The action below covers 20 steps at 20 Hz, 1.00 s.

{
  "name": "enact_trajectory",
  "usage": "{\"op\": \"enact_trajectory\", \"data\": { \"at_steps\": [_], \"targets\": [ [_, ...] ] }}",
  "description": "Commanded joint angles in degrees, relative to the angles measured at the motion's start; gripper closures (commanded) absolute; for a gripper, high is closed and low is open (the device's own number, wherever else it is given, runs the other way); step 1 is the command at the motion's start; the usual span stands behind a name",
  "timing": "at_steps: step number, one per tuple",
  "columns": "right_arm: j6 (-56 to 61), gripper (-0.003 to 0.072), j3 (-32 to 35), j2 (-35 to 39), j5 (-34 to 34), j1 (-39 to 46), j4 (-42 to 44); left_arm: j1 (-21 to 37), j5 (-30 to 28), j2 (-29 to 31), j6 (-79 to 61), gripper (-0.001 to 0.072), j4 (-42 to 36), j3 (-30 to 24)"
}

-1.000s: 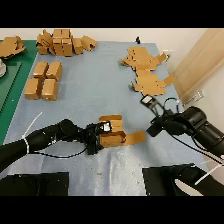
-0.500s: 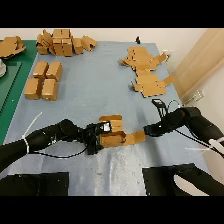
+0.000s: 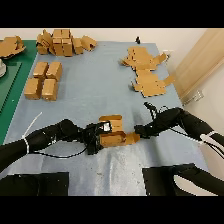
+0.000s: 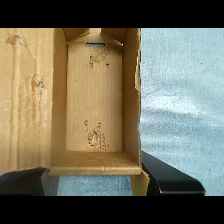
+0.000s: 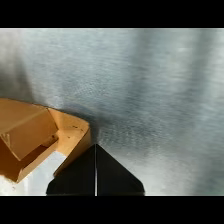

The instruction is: Fold the box.

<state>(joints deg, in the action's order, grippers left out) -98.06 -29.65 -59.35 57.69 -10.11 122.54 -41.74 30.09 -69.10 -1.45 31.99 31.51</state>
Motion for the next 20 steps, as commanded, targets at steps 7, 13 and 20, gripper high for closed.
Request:
{"op": "enact_trajectory", "data": {
  "at_steps": [7, 13, 20],
  "targets": [
    [0.57, 0.0682, -0.52, 3.8, -0.09, -5.53, 3.04, -0.04, 0.0, -0.02, -0.02, 0.0193, 0.0, -0.02],
    [2.67, 0.0615, -0.44, 6.56, 1.2, -7.1, 6.82, -0.04, 0.02, -0.02, -0.02, 0.0193, 0.02, -0.02],
    [4.02, 0.0581, -0.48, 6.58, 0.63, -10.25, 6.6, -0.02, 0.02, -0.02, -0.02, 0.0192, 0.02, -0.02]
  ]
}}
